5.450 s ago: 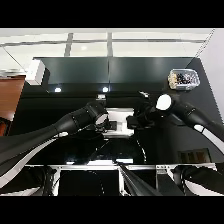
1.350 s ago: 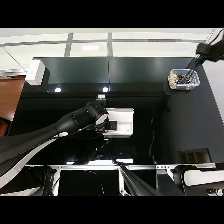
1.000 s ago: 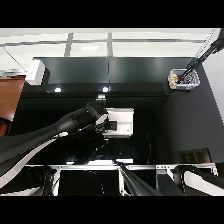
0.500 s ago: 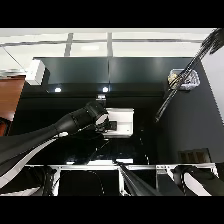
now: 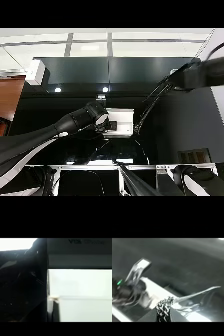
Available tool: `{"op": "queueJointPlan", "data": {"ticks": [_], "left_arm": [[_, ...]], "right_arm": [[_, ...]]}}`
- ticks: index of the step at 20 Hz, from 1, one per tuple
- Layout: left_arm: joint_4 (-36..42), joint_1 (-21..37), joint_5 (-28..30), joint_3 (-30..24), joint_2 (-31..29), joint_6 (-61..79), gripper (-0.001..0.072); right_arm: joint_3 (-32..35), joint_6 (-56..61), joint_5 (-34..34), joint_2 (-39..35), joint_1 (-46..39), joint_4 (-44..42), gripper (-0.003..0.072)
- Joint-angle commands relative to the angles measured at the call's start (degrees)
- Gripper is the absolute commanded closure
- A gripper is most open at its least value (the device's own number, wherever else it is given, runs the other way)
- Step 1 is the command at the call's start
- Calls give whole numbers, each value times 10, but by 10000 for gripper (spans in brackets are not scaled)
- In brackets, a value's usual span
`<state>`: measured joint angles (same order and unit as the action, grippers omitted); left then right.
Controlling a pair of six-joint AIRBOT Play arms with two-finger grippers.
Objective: Fold the box and place the chain.
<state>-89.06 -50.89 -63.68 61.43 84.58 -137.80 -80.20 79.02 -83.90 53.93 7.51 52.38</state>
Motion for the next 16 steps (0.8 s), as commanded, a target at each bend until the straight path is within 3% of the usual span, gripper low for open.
{"op": "queueJointPlan", "data": {"ticks": [1, 4, 10, 16], "left_arm": [[0, 0, 0, 0, 0, 0, 684], [0, 0, 0, 0, 0, 0, 684], [0, 0, 0, 0, 0, 0, 684], [0, 0, 0, 0, 0, 0, 684]], "right_arm": [[46, -10, 7, 0, 24, -54, 677], [45, -16, 19, 0, 25, -97, 677], [45, -44, 28, 0, 25, -263, 677], [45, -56, 78, 0, 25, -308, 677]]}}
